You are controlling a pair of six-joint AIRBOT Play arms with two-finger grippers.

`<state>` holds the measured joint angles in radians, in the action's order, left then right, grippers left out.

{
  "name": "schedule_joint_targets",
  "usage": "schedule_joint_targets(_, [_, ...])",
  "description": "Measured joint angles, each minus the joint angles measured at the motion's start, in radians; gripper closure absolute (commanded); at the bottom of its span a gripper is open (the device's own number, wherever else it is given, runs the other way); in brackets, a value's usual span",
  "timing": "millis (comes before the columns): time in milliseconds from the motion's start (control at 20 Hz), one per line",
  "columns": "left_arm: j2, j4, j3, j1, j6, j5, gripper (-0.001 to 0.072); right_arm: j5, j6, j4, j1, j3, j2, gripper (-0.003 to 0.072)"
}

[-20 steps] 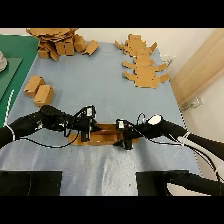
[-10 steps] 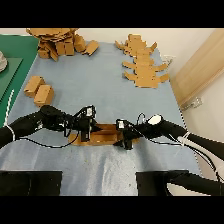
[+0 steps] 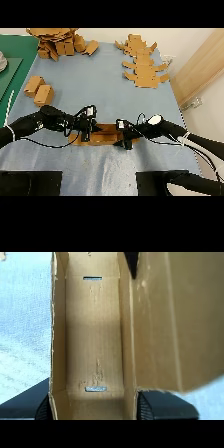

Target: Fold the box.

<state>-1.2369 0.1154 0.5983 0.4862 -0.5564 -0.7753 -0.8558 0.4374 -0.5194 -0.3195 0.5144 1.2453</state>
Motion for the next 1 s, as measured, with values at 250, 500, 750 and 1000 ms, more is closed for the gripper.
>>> schedule_joint_targets(250, [-0.001, 0.000, 0.000, 0.001, 0.023, 0.027, 0.0385, 0.000, 0.000, 0.000, 0.000, 0.000, 0.000, 0.0226])
schedule_joint_targets(500, [0.019, 0.003, 0.000, -0.001, 0.048, 0.083, 0.0383, 0.000, 0.000, 0.000, 0.000, 0.000, 0.000, 0.0226])
schedule_joint_targets(750, [0.152, 0.177, 0.000, -0.001, 0.248, 0.203, 0.0079, 0.000, 0.000, 0.000, 0.000, 0.000, 0.000, 0.0225])
schedule_joint_targets(1000, [0.304, 0.609, 0.000, -0.001, 0.789, 0.199, 0.0475, 0.000, 0.000, 0.000, 0.000, 0.000, 0.000, 0.0225])
